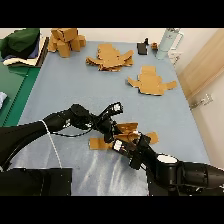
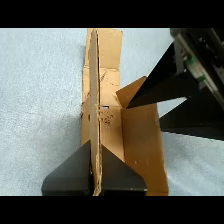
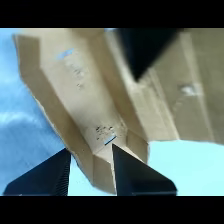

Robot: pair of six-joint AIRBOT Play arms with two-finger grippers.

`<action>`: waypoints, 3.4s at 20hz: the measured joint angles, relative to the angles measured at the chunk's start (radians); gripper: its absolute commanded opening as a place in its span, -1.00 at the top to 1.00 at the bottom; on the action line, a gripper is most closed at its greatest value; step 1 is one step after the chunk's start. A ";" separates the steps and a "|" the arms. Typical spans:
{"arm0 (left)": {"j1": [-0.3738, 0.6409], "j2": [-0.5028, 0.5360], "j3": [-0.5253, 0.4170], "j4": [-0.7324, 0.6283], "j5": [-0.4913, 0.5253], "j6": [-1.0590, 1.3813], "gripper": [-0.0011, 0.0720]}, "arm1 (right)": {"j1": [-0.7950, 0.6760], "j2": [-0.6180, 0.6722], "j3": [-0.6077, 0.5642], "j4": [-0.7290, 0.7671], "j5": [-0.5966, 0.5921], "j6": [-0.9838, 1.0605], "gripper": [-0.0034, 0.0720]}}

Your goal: Fold the box.

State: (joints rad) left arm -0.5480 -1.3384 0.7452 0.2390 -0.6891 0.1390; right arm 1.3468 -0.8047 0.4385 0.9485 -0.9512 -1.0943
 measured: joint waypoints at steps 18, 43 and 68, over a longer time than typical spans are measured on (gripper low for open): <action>0.000 0.000 0.000 0.000 0.000 0.000 0.93 | -0.163 0.159 -0.065 0.035 0.034 -0.134 -1.00; 0.000 0.000 0.000 0.000 0.000 0.000 0.93 | -0.885 -0.106 0.003 1.078 0.153 -1.588 -1.00; 0.000 0.000 0.000 0.001 -0.002 0.000 0.93 | -0.858 -0.123 -0.021 1.070 0.147 -1.732 -0.76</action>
State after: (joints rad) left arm -0.5476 -1.3384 0.7452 0.2398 -0.6907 0.1390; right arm 0.4892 -0.9279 0.4179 2.0182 -0.8043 -2.8262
